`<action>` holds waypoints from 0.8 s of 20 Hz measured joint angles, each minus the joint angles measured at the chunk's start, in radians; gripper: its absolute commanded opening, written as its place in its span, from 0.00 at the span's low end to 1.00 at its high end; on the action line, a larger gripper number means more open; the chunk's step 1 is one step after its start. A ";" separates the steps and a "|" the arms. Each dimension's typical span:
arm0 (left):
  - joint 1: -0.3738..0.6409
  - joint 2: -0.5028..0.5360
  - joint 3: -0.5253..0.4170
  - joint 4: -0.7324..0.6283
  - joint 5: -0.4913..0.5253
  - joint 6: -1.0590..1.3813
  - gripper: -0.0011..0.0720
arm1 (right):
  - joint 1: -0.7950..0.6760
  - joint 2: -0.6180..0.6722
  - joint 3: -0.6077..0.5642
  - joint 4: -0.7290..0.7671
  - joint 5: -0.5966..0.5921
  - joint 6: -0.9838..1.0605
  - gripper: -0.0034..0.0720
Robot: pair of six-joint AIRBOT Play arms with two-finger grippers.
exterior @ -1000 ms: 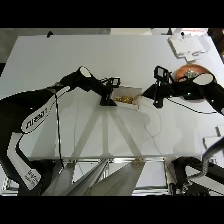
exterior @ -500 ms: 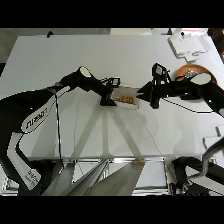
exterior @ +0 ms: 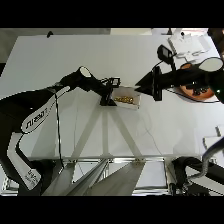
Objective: Fold the box and place the chain.
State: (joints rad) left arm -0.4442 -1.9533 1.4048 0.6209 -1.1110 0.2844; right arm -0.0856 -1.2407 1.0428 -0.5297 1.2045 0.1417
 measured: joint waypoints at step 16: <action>0.000 0.000 0.000 0.000 0.000 0.000 0.22 | 0.036 -0.286 0.062 -0.049 -0.008 0.324 0.47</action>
State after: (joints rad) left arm -0.4442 -1.9533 1.4048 0.6209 -1.1110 0.2844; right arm -0.0494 -1.5272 1.1046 -0.5789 1.1965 0.4660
